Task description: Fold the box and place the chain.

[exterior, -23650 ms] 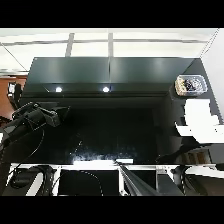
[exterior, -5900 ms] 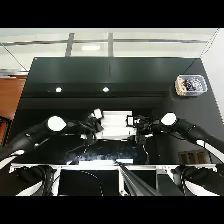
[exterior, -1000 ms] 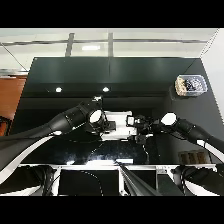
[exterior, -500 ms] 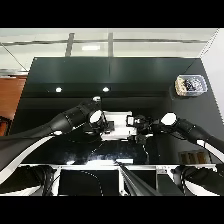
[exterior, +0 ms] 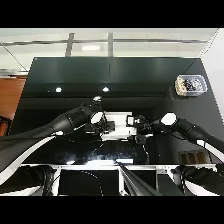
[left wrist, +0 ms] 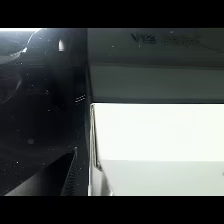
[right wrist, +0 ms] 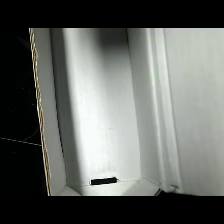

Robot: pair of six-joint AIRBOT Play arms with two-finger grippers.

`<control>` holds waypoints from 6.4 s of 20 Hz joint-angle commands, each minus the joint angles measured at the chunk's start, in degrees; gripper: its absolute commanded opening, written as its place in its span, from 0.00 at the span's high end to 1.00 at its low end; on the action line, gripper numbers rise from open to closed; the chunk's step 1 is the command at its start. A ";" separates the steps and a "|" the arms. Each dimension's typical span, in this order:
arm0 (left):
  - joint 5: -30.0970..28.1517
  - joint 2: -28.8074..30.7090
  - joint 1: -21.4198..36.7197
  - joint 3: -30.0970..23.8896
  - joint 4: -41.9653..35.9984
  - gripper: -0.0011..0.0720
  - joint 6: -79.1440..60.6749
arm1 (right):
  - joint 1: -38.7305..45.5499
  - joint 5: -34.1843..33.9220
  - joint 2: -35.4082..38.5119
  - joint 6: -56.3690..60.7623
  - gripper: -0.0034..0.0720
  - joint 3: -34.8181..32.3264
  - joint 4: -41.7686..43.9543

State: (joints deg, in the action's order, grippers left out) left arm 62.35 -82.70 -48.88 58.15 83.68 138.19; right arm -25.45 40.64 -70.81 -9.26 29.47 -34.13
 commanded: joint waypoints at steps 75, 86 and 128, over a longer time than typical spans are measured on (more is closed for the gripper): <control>1.79 -2.12 -1.01 2.25 2.82 0.94 -1.90 | -0.52 5.03 1.79 6.25 0.71 1.90 3.32; 1.97 -2.12 -1.03 2.25 2.78 0.94 -1.88 | -1.44 2.62 0.76 10.73 0.75 1.92 3.19; 2.23 -2.12 -1.01 2.25 2.82 0.94 -1.88 | 20.98 33.66 -4.59 62.86 0.22 5.46 7.08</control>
State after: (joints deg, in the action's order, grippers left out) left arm 64.60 -84.84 -49.91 60.36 86.50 136.29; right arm -2.07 74.78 -75.35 52.34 34.72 -28.05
